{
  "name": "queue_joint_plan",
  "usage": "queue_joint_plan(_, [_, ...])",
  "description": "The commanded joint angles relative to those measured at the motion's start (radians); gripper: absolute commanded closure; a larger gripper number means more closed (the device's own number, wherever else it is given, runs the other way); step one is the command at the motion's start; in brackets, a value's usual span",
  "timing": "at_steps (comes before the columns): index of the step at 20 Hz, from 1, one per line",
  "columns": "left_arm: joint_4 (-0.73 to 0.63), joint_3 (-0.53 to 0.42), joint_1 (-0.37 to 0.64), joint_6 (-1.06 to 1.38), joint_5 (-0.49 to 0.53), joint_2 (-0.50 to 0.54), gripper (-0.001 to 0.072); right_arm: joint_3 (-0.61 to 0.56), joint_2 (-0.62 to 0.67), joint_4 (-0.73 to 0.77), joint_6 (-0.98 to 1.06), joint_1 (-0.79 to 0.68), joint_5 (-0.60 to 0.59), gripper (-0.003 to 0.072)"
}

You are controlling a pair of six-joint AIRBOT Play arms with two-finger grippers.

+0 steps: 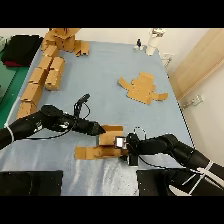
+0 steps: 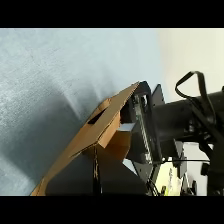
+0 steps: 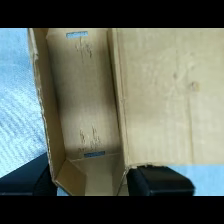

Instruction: Fold the box.

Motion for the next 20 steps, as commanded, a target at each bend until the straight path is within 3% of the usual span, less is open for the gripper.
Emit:
queue_joint_plan(1, [0.113, 0.001, 0.037, 0.01, -0.06, 0.062, 0.0698, 0.001, 0.001, 0.0, 0.0, 0.0, 0.0, 0.0188])
queue_joint_plan(9, [0.443, -0.014, 0.02, 0.01, -0.144, 0.31, 0.0698, 0.001, 0.001, 0.0, 0.0, 0.0, 0.0, 0.0188])
queue_joint_plan(12, [0.595, -0.018, -0.077, 0.094, -0.129, 0.341, 0.0698, 0.0, 0.001, 0.0, 0.0, 0.0, 0.0, 0.0188])
queue_joint_plan(14, [0.683, -0.044, -0.167, 0.139, -0.058, 0.34, 0.0696, 0.001, 0.001, 0.0, 0.0, 0.0, 0.0, 0.0188])
queue_joint_plan(15, [0.736, -0.061, -0.206, 0.139, -0.011, 0.337, 0.0658, 0.0, 0.001, 0.0, 0.0, 0.0, 0.0, 0.0188])
queue_joint_plan(17, [0.788, -0.09, -0.236, 0.135, 0.068, 0.32, 0.0128, 0.001, 0.001, 0.0, 0.0, 0.0, 0.0, 0.0187])
queue_joint_plan(18, [0.789, -0.101, -0.236, 0.135, 0.092, 0.308, 0.0087, 0.0, 0.001, 0.0, 0.0, 0.0, -0.001, 0.0188])
queue_joint_plan(20, [0.79, -0.123, -0.223, 0.14, 0.108, 0.299, 0.0086, 0.0, 0.001, 0.0, 0.0, 0.0, -0.001, 0.0187])
